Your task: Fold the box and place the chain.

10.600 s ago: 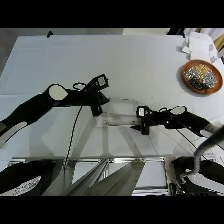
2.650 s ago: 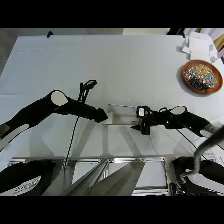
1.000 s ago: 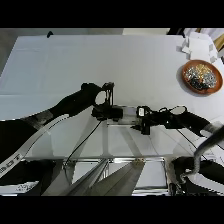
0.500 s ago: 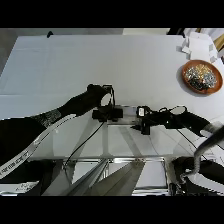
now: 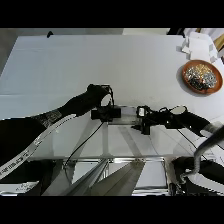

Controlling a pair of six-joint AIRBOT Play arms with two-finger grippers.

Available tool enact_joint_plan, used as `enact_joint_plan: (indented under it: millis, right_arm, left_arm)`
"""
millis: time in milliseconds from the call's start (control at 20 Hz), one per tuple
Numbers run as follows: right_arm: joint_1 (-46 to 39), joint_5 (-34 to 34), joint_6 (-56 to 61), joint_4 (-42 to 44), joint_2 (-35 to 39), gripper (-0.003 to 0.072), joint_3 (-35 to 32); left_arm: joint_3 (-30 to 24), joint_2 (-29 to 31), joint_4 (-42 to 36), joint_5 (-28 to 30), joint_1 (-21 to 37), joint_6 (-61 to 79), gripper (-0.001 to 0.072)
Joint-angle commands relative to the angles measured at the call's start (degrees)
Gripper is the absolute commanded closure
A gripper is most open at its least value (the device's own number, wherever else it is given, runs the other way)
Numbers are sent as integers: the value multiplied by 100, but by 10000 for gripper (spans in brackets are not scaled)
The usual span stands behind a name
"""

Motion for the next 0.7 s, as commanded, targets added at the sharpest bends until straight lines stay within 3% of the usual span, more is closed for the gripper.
enact_joint_plan:
  millis: [0, 100, 250, 550, 650]
  right_arm:
    - [2, 0, 4, 4, 4, 360, -2]
    - [2, 0, 4, 4, 4, 360, -2]
    - [2, 0, 4, 4, 4, 360, -2]
    - [2, 0, 4, 2, 4, 360, -2]
    - [2, 0, 4, 4, 4, 360, -2]
  left_arm:
    - [4, -39, -37, 57, -46, -98, 701]
    - [4, -127, -46, -2, -94, -94, 692]
    - [4, -203, -57, -28, -157, -92, 537]
    - [4, -205, -59, -33, -149, -76, 583]
    - [4, -205, -57, -129, -138, -72, 704]
